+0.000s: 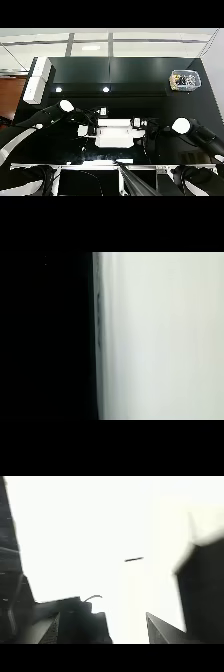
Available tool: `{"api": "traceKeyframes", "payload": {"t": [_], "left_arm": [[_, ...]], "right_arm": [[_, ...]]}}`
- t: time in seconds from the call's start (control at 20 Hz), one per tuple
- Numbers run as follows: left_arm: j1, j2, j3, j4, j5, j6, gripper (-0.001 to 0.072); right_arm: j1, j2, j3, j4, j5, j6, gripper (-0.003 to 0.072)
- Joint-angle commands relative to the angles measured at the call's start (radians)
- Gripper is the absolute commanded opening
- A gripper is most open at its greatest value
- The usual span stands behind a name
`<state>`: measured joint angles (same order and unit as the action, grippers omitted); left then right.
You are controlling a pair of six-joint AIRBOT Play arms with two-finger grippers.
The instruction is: Fold the box and place the chain.
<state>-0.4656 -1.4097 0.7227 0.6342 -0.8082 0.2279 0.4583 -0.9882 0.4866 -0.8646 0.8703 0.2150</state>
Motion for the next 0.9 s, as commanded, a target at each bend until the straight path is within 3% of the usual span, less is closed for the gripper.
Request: {"api": "traceKeyframes", "payload": {"t": [0.0, 0.15, 0.5, 0.85], "left_arm": [[0.0, -0.001, -0.001, 0.001, 0.001, 0.0, 0.0025], [0.0, -0.001, -0.001, 0.001, 0.0, 0.0, 0.0025], [0.0, -0.001, -0.001, 0.001, 0.0, 0.0, 0.0026], [0.0, -0.001, -0.001, 0.001, 0.0, 0.0, 0.0025]], "right_arm": [[0.045, -0.054, -0.002, 0.044, 0.001, -0.106, 0.0613], [0.106, -0.068, -0.002, 0.054, -0.111, -0.152, 0.0613], [0.175, -0.074, -0.001, 0.108, -0.206, -0.143, 0.0614], [0.171, -0.038, 0.019, 0.097, -0.195, -0.091, 0.0613]]}}
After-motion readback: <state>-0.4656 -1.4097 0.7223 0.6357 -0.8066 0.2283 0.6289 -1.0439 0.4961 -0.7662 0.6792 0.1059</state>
